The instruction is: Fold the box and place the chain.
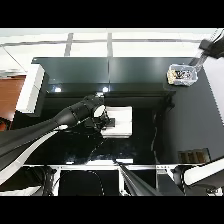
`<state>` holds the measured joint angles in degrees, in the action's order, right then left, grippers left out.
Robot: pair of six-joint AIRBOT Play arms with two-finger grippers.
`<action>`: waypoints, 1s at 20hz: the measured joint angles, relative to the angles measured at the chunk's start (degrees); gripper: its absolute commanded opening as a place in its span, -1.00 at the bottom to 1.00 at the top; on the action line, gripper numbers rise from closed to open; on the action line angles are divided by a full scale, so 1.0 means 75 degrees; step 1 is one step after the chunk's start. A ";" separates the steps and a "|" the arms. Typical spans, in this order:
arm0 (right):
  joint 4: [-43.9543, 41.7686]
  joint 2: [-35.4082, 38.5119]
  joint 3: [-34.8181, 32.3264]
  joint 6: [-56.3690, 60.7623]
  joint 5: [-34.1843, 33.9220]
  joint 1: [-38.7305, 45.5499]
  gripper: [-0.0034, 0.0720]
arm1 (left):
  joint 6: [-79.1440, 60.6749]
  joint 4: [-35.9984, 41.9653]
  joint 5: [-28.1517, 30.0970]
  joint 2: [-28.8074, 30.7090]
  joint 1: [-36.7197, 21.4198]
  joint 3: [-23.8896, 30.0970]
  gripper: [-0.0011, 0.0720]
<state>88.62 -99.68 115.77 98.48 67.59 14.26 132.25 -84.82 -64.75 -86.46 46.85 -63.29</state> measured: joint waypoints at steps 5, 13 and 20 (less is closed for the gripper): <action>-0.1778 0.2130 -0.0440 -0.1183 0.0393 0.0044 -0.86 | 0.0000 0.0003 0.0003 0.0000 0.0000 -0.0003 -0.91; -0.3631 0.5225 -0.2250 -0.2005 0.0997 -0.1137 -0.86 | 0.0000 0.0003 0.0026 0.0000 0.0000 -0.0003 -0.91; -0.4403 0.5817 -0.3092 -0.1923 0.2693 -0.3366 -0.86 | 0.0000 0.0003 0.0029 0.0000 0.0000 -0.0003 -0.91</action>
